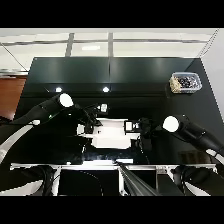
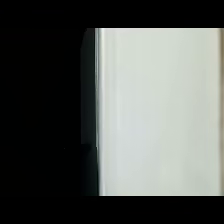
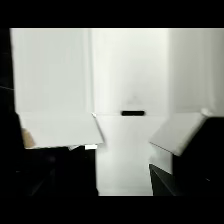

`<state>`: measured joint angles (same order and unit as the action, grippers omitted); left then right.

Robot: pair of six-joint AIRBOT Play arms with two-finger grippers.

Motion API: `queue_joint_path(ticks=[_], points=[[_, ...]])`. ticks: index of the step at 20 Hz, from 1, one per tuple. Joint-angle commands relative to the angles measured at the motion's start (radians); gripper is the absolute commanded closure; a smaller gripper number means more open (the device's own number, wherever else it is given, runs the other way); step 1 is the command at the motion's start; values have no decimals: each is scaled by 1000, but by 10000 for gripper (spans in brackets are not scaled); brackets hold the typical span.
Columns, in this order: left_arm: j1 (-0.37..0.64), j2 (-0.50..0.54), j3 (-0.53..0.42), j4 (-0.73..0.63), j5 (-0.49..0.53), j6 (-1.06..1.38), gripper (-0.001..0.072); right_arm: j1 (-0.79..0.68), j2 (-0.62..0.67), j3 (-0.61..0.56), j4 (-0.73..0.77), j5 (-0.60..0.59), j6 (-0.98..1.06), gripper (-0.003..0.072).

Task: Fold the box and place the chain.

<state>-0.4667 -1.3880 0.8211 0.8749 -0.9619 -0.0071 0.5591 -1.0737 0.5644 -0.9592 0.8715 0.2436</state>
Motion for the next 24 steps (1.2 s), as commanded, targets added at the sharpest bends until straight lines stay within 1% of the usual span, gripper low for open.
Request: queue_joint_path(ticks=[1,4,7,11,12,14,16,19,24], points=[[-1,0,-1,3,-11,0,682,40,-25,-18,65,6,-31,28],[-1,0,-1,3,-11,0,681,77,-25,-19,103,-37,-35,28],[-1,0,-1,3,-11,0,681,134,-28,-19,104,-104,-35,28],[-1,0,-1,3,-10,0,681,182,-70,-19,135,-127,-35,28],[-1,0,-1,3,-11,0,681,190,-74,-19,151,-153,-35,28],[-1,0,-1,3,-10,0,681,197,-75,-19,198,-248,-35,28],[-1,0,-1,3,-10,0,681,195,-74,-18,205,-299,-34,28],[-1,0,-1,3,-10,0,681,173,-51,-18,196,-296,-35,28],[-1,0,-1,3,-7,0,681,122,57,-18,195,-273,-34,29]])
